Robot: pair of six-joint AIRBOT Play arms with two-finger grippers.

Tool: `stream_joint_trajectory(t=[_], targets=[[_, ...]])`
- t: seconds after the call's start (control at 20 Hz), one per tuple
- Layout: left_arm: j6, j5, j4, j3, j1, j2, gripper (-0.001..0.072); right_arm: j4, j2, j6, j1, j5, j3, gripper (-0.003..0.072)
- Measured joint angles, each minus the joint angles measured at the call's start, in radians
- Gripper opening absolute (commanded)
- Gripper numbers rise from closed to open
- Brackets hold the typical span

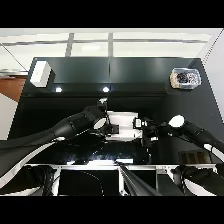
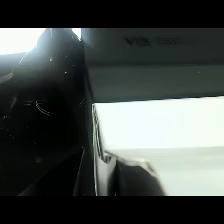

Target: Fold the box and place the chain.

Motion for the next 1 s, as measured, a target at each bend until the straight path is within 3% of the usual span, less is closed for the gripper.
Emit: stream_joint_trajectory(t=[1.0], targets=[[-0.057, -0.068, 0.001, 0.067, -0.006, -0.07, 0.0223, 0.0, 0.0, 0.0, 0.0, -0.003, 0.0, 0.046]])
